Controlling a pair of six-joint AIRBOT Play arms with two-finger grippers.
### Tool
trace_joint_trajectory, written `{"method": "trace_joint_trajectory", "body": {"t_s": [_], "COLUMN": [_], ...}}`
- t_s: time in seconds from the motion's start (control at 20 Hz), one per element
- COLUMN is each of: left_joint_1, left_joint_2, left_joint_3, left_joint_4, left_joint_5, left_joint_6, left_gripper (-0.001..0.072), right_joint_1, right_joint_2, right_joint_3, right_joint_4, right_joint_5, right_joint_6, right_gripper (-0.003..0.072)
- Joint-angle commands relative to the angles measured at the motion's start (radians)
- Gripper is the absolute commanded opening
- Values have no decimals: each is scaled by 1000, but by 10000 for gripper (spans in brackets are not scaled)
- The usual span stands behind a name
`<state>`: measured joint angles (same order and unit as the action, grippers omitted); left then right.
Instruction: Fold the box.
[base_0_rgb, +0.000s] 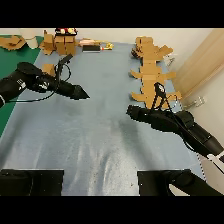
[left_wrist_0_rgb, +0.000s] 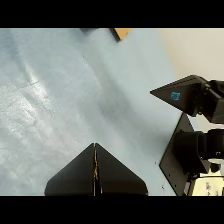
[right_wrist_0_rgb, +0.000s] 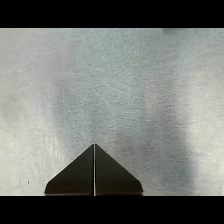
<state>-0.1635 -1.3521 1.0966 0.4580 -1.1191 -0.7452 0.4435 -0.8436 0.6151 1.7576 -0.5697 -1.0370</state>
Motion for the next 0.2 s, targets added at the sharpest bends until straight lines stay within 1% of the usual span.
{"method": "trace_joint_trajectory", "body": {"t_s": [0.0, 0.15], "left_joint_1": [-11, -11], "left_joint_2": [-2, -2], "left_joint_3": [-5, -5], "left_joint_4": [2, 2], "left_joint_5": [-7, -7], "left_joint_6": [-7, -7], "left_gripper": [14, 14], "right_joint_1": [1, 1], "right_joint_2": [-1, -1], "right_joint_3": [1, 1], "right_joint_4": [0, 0], "right_joint_5": [-1, -1], "right_joint_6": [0, 0], "right_gripper": [5, 5]}}
